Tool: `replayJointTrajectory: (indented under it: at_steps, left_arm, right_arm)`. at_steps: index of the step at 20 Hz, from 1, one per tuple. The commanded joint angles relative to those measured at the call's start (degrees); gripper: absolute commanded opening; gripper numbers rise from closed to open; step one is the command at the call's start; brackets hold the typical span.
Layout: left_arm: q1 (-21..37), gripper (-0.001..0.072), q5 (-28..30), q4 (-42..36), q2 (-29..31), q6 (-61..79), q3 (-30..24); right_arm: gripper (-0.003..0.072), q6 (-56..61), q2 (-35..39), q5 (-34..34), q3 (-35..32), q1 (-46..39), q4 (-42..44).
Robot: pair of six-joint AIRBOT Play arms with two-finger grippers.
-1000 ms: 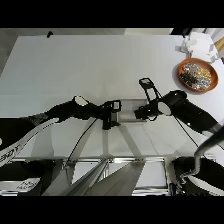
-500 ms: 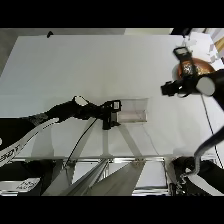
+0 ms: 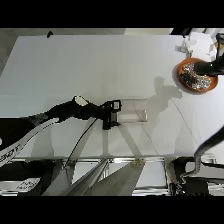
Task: Fold the box and place the chain.
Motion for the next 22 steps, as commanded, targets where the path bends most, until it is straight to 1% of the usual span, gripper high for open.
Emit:
replayJointTrajectory:
  at_steps: [1,6,7,8,9,11,16,17,18,22]
  left_arm:
    - [0.0,0.0012,0.0,0.0,0.0,0.0,0.0]
    - [0.0,0.0012,0.0,0.0,0.0,0.0,0.0]
    - [0.0,0.0012,0.0,0.0,0.0,0.0,0.0]
    - [0.0,0.0012,0.0,0.0,0.0,0.0,0.0]
    - [0.0,0.0012,0.0,0.0,0.0,0.0,0.0]
    - [0.0,0.0012,0.0,0.0,0.0,0.0,0.0]
    - [0.0,0.0012,0.0,0.0,0.0,0.0,0.0]
    - [0.0,0.0012,0.0,0.0,0.0,0.0,0.0]
    - [0.0,0.0012,0.0,0.0,0.0,0.0,0.0]
    - [0.0,0.0012,0.0,0.0,0.0,0.0,0.0]
  right_arm:
    - [0.0254,-0.2,-9.0,-3.7,4.5,-1.7,3.8]
    - [0.0252,-0.4,-14.9,-8.5,4.5,-1.7,12.7]
    - [0.0234,-0.4,-15.7,-9.2,4.5,-1.7,13.7]
    - [0.0216,-0.4,-16.3,-9.8,4.5,-1.7,14.2]
    - [0.0215,-0.3,-16.7,-10.2,4.5,-1.7,14.2]
    - [0.0163,-0.3,-17.2,-10.2,4.5,-1.7,14.1]
    - [0.0156,-0.2,-17.4,-8.8,4.5,-1.7,14.1]
    - [0.011,-0.2,-17.4,-8.2,4.5,-1.7,14.1]
    - [0.002,-0.2,-17.4,-7.6,4.5,-1.7,14.1]
    - [0.0017,-0.7,-17.0,-5.9,4.5,-1.7,14.1]
